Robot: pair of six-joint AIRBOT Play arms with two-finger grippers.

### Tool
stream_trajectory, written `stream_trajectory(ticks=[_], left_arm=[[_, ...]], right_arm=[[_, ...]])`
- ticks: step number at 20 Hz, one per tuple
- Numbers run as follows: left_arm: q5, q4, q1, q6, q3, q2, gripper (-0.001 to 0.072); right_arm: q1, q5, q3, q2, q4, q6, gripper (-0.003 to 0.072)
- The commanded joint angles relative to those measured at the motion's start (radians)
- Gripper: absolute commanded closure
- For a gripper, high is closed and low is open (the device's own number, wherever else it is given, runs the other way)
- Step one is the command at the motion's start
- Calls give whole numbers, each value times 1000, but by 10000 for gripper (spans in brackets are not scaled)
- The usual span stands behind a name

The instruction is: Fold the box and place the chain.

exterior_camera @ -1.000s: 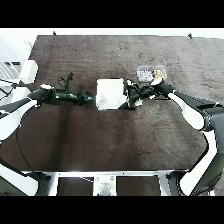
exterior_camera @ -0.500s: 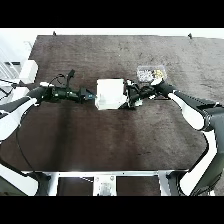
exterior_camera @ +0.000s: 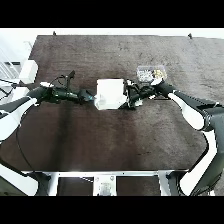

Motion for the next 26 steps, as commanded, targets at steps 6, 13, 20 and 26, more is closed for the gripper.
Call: stream_trajectory(ticks=[6,13,20,26], left_arm=[[21,-29,0,-40,2,0,405],[66,-9,-49,-84,2,0,406],[138,84,-85,-201,16,35,407],[166,280,-158,-431,115,37,417]], right_arm=[[-1,0,0,0,0,0,124],[-1,0,0,0,0,0,124],[-1,0,0,0,0,0,124],[-1,0,0,0,0,0,124]])
